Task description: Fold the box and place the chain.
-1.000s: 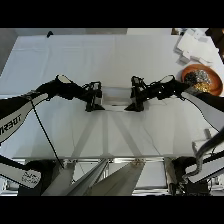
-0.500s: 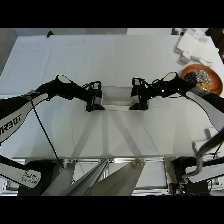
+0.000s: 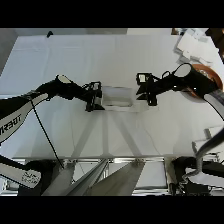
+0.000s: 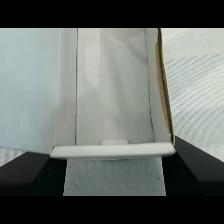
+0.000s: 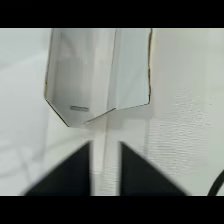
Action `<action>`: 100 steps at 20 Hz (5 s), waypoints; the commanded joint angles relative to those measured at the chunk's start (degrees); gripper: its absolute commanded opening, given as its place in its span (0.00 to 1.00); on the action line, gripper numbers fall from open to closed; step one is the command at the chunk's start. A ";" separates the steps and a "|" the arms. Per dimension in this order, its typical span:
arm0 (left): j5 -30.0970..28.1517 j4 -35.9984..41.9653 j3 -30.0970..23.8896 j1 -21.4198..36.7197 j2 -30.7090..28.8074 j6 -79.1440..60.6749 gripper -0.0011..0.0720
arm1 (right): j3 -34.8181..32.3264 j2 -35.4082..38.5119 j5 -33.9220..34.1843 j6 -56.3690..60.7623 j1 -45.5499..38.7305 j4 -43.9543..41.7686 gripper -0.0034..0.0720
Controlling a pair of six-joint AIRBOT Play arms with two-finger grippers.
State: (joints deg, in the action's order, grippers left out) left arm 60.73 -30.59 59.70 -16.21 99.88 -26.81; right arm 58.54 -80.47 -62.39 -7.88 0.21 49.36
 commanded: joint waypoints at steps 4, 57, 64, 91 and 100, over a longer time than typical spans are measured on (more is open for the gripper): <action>-0.09 0.07 0.00 0.04 0.00 0.02 0.39 | 0.07 3.08 -6.99 23.65 0.07 -4.85 0.05; -0.09 0.09 0.00 0.04 0.00 0.02 0.39 | -15.15 13.68 12.31 8.87 2.71 2.64 0.39; -0.09 0.09 0.00 0.04 0.00 0.02 0.39 | -15.13 7.32 14.38 1.42 2.69 1.97 0.44; -0.09 0.09 0.00 0.04 0.00 0.02 0.39 | -15.13 1.03 18.47 -18.16 6.03 -16.87 0.25; -0.09 0.09 0.00 0.04 0.00 0.02 0.39 | -15.13 1.01 21.29 -17.44 6.75 -18.18 0.45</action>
State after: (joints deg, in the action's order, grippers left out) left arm 60.64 -30.46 59.70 -16.21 99.88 -26.70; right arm 43.44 -79.42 -41.74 -25.61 6.81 31.83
